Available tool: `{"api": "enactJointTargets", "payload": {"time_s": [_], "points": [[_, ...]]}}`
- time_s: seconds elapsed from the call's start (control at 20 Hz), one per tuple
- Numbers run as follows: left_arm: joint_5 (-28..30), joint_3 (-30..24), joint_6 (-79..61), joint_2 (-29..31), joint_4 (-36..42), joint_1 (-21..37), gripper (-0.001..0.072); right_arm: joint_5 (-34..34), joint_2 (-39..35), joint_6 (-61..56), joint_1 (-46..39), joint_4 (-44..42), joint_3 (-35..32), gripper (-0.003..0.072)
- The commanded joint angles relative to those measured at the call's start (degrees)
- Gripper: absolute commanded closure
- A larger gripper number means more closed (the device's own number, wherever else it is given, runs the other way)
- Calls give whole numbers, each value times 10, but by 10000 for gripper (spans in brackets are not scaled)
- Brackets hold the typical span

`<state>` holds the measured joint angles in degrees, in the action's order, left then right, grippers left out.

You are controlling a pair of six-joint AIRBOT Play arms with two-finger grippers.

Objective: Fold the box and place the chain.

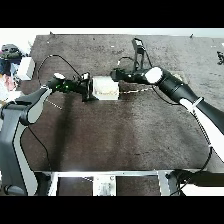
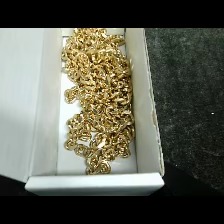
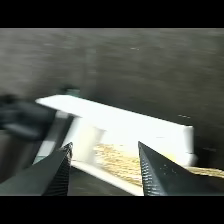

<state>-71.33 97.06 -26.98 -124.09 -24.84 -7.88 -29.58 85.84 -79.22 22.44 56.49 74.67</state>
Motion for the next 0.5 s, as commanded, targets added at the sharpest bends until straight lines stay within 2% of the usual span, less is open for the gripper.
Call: {"api": "enactJointTargets", "payload": {"time_s": [0.0, 0.15, 0.3, 0.45], "points": [[0, 0, 0, 0, 0, 0, 422, -81, 8, 0, -73, 25, -4, 221], [0, 0, 0, 0, 0, 0, 422, -96, 9, -8, -166, 34, -45, 221], [0, 0, 0, 0, 0, 0, 422, -45, 11, -43, -248, 33, -95, 221], [0, 0, 0, 0, 0, 0, 422, -6, 35, -51, -274, 20, -97, 222]]}}
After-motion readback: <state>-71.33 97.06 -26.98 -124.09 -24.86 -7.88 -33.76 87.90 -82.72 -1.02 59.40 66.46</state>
